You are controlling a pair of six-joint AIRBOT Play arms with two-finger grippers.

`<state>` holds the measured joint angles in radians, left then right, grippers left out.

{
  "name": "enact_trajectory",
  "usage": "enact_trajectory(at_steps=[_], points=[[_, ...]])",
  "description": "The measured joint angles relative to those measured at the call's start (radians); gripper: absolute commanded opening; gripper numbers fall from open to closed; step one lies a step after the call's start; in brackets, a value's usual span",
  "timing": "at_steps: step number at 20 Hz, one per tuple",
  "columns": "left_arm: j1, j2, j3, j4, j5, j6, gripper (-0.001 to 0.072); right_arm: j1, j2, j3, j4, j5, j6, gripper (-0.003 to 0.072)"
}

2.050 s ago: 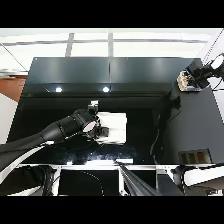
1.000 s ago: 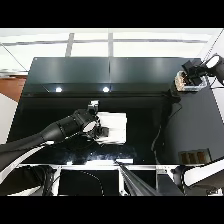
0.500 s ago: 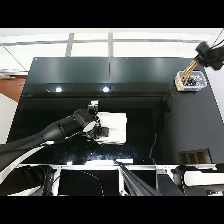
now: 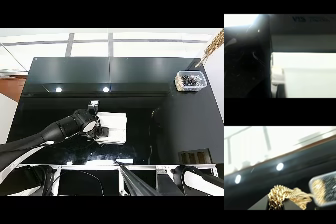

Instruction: Fold the box and place the chain.

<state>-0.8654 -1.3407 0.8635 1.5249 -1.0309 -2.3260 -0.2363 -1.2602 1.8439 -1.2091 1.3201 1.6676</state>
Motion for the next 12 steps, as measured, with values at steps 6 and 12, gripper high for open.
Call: enact_trajectory(at_steps=[6,12], points=[[0.0,0.0,0.0,0.0,0.001,0.0,0.0029,0.106,0.089,-0.028,0.125,0.293,-0.146,0.0039],[0.0,0.0,0.0,0.0,0.005,0.0,0.003,0.372,0.176,-0.237,0.201,0.302,-0.185,0.0038]])
